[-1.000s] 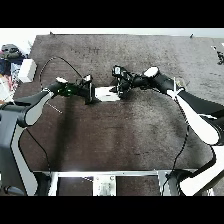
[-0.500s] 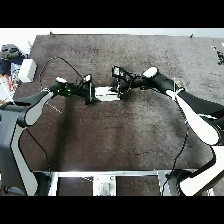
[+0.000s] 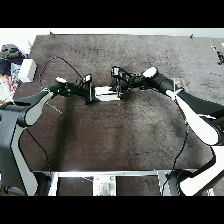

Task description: Fold the box and place the chain.

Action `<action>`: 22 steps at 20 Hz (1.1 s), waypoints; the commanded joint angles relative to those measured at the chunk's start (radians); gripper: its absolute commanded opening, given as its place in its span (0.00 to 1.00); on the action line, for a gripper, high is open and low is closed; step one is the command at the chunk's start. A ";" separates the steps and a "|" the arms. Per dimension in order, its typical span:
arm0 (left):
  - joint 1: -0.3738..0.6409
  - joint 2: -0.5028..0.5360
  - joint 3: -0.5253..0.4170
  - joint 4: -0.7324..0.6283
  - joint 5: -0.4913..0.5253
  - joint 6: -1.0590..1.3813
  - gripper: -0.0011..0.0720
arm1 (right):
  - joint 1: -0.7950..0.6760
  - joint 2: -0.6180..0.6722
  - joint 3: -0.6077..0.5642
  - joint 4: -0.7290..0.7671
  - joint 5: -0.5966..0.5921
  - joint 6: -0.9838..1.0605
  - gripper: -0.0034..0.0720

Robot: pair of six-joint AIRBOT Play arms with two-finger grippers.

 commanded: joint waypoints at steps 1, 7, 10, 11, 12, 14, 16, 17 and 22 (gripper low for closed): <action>-0.001 0.001 0.000 0.001 -0.003 0.000 0.24 | 0.001 -0.001 -0.002 -0.022 0.018 0.005 0.26; -0.001 0.001 0.000 0.001 -0.002 0.000 0.24 | 0.002 -0.021 -0.003 -0.055 0.082 0.058 0.26; -0.001 0.001 0.000 0.001 -0.002 0.000 0.24 | 0.002 -0.023 -0.005 -0.060 0.103 0.079 0.26; -0.001 0.001 0.000 0.001 -0.002 0.000 0.24 | 0.002 -0.022 -0.006 -0.062 0.106 0.079 0.26; -0.001 0.001 0.000 0.001 -0.002 0.000 0.24 | 0.001 -0.022 -0.006 -0.064 0.106 0.080 0.26; -0.001 0.001 0.000 0.001 -0.002 0.000 0.24 | 0.001 -0.022 -0.006 -0.063 0.114 0.084 0.26; -0.001 0.000 0.000 0.001 -0.002 0.000 0.24 | -0.001 -0.022 -0.006 -0.061 0.124 0.087 0.26; -0.001 0.001 0.000 0.001 -0.002 0.000 0.24 | -0.003 -0.022 -0.006 -0.055 0.128 0.087 0.26; -0.001 0.001 0.000 0.001 -0.002 0.000 0.24 | -0.050 -0.016 -0.004 0.115 0.153 0.086 0.26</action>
